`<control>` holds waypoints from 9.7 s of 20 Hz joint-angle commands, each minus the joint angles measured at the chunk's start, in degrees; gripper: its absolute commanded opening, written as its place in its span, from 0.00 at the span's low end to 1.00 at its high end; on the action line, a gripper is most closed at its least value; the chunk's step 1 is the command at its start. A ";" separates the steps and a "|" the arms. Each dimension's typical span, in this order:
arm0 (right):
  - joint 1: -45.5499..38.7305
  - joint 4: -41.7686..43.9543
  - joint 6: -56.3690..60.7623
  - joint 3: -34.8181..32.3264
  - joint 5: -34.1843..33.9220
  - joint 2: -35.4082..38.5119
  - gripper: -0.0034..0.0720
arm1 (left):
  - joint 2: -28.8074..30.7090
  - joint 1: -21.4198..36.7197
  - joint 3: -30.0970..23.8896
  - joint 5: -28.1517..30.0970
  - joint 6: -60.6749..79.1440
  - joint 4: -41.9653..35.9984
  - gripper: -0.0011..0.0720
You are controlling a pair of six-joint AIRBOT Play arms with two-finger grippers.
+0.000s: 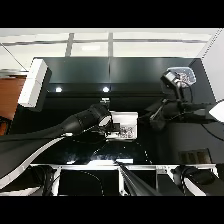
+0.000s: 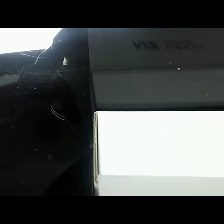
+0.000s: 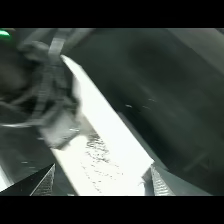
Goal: Fold the box and place the chain.
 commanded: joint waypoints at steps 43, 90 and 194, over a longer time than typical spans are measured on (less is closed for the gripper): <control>-17.73 -4.09 0.92 -4.22 1.33 1.44 0.89 | 15.74 25.94 -27.10 14.21 147.64 -49.94 0.99; -9.46 -0.55 3.13 -3.39 -7.98 -1.40 0.97 | 11.50 21.79 -26.75 15.47 151.49 -60.46 0.52; 11.47 -4.07 -20.35 1.07 1.57 -19.28 0.43 | 11.50 21.79 -26.75 15.34 151.49 -60.39 0.52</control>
